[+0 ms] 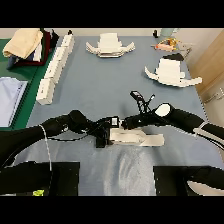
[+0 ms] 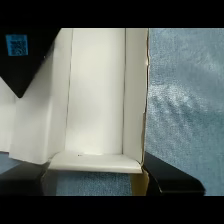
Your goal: Fold the box.
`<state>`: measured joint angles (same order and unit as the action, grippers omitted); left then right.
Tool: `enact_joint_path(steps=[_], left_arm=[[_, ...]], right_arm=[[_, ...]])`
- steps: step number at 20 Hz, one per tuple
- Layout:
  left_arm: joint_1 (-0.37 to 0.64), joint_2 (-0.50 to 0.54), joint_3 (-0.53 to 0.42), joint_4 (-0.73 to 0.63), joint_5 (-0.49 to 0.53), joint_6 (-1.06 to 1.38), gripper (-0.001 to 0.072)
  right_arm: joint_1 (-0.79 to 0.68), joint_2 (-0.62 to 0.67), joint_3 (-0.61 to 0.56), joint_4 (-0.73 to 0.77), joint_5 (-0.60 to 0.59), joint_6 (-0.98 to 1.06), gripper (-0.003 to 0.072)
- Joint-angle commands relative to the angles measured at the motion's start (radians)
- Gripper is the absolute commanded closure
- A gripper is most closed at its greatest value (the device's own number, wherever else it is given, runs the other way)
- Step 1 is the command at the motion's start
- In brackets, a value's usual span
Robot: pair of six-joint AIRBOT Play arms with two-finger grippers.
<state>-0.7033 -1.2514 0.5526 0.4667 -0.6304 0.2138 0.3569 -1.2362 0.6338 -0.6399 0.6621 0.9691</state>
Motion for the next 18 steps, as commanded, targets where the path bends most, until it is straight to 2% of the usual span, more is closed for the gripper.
enact_joint_path(steps=[1,5,9,10,11,15,16,18], left_arm=[[-0.001,0.0,0.001,0.001,-0.001,0.003,0.0298],[-0.001,0.0,0.001,0.0,0.0,0.003,0.0298],[-0.001,0.0,0.001,0.001,0.0,0.003,0.0298],[-0.001,0.0,0.001,0.0,0.0,0.003,0.0298],[-0.001,0.0,0.001,0.001,0.0,0.003,0.0298],[-0.001,0.0,0.001,0.001,0.0,0.003,0.0298],[-0.001,0.0,0.001,0.001,0.0,0.003,0.0298],[-0.001,0.0,0.001,0.0,0.0,0.003,0.0298]], right_arm=[[0.021,-0.006,0.003,0.0,-0.003,-0.027,0.0646],[0.021,0.058,0.028,-0.015,0.003,-0.027,0.0646],[0.021,0.208,0.056,-0.059,0.027,-0.025,0.0641],[0.021,0.248,0.056,-0.097,0.051,-0.015,0.0618],[0.021,0.285,0.056,-0.143,0.095,-0.004,0.0578],[0.021,0.402,0.028,-0.241,0.324,0.0,0.0565],[0.021,0.43,0.012,-0.254,0.369,-0.001,0.0504],[0.021,0.482,-0.026,-0.302,0.459,-0.006,0.0503]])
